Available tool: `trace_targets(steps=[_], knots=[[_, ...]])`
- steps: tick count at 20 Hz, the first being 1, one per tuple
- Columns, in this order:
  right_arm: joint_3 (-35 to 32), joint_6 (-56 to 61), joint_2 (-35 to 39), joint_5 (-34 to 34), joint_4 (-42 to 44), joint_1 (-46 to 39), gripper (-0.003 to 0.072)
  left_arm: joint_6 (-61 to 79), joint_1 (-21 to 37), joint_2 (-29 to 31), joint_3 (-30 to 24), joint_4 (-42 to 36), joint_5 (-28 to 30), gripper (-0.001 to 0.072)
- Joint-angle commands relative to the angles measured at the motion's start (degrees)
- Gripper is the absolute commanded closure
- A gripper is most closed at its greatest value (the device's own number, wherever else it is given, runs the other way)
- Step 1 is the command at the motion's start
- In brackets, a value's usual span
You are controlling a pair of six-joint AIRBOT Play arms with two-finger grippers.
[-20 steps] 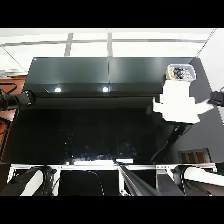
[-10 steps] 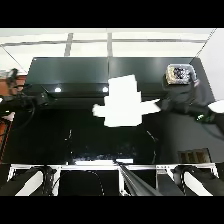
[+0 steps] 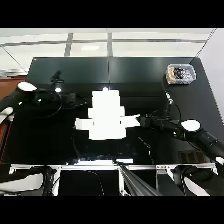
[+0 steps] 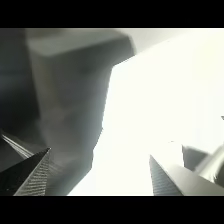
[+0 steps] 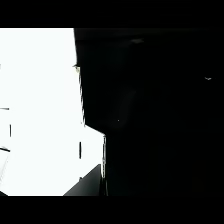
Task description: Fold the box and place the chain.
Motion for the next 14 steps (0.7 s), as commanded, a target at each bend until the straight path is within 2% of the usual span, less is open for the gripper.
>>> trace_targets(steps=[1,7,8,9,10,11,12,13,14], knots=[[-0.48,0.28,0.04,-1.38,0.83,1.51,0.0669,2.93,-3.82,-11.26,8.41,-1.16,-10.49,0.0015],[-0.48,0.28,0.04,-1.22,0.83,1.51,0.0669,7.02,-8.55,-21.94,20.11,-0.9,-25.38,0.0019],[-0.48,0.28,0.04,-1.25,0.81,1.51,0.0669,7.21,-8.98,-23.06,21.46,0.57,-27.78,0.0061],[-0.48,0.28,0.04,-1.25,0.72,1.51,0.0669,8.59,-9.05,-24.0,22.62,3.3,-30.29,0.0169],[-0.48,0.28,0.04,-1.25,0.7,1.51,0.0669,9.33,-9.05,-24.68,23.17,4.42,-31.95,0.0244],[-0.48,0.26,0.04,-1.25,0.68,1.51,0.067,9.84,-8.83,-25.14,23.21,4.04,-32.61,0.0254],[-0.48,0.26,0.04,-1.27,0.68,1.51,0.067,11.1,-8.61,-25.44,23.21,3.65,-33.0,0.041],[-0.48,0.26,0.04,-1.29,0.68,1.51,0.0669,13.51,-8.5,-25.59,23.21,3.54,-33.35,0.0629],[-0.48,0.24,0.04,-1.29,0.63,1.51,0.0669,14.71,-8.52,-25.59,23.21,3.52,-33.55,0.0663]])
